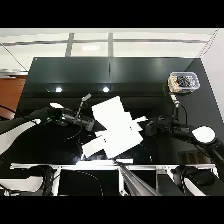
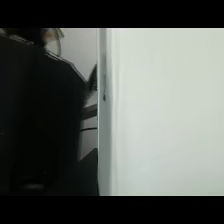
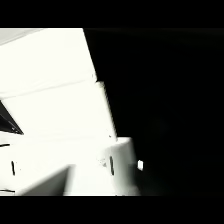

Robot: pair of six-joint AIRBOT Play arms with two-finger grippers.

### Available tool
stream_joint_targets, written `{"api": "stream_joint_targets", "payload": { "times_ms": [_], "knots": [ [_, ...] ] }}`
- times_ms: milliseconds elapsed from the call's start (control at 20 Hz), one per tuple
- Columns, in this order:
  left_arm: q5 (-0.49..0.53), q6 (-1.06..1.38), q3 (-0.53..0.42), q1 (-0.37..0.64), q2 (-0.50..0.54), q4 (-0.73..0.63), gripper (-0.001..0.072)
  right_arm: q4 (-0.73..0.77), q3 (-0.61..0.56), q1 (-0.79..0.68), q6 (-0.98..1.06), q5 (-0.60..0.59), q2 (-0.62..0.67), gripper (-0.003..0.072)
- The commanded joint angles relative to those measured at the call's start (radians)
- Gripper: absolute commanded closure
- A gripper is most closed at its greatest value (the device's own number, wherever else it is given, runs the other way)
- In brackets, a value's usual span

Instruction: Fold the box and place the chain.

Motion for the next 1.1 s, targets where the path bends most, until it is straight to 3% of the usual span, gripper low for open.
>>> {"api": "stream_joint_targets", "payload": {
  "times_ms": [0, 200, 350, 550, 650, 850, 1050],
  "knots": [
    [-0.047, 0.023, -0.001, 0.018, 0.0, 0.01, 0.068, -0.027, 0.013, -0.042, 0.053, 0.05, 0.001, 0.0052],
    [-0.108, 0.129, 0.062, 0.011, 0.007, 0.119, 0.0687, -0.377, 0.154, -0.186, 0.048, 0.288, 0.001, 0.0053],
    [0.016, 0.212, 0.1, -0.062, 0.078, 0.262, 0.0687, -0.585, 0.24, -0.227, 0.048, 0.399, 0.001, 0.0053],
    [0.317, 0.382, 0.05, -0.151, 0.221, 0.301, 0.0688, -0.595, 0.241, -0.217, -0.127, 0.459, 0.0, 0.0054],
    [0.408, 0.445, 0.003, -0.179, 0.248, 0.299, 0.0687, -0.594, 0.239, -0.18, -0.264, 0.435, 0.0, 0.0053],
    [0.438, 0.488, -0.044, -0.206, 0.24, 0.38, 0.0685, -0.504, 0.187, -0.048, -0.452, 0.331, -0.005, 0.0053],
    [0.466, 0.478, -0.045, -0.207, 0.24, 0.392, 0.0684, -0.489, 0.114, 0.103, -0.481, 0.262, -0.03, 0.0053]
  ]
}}
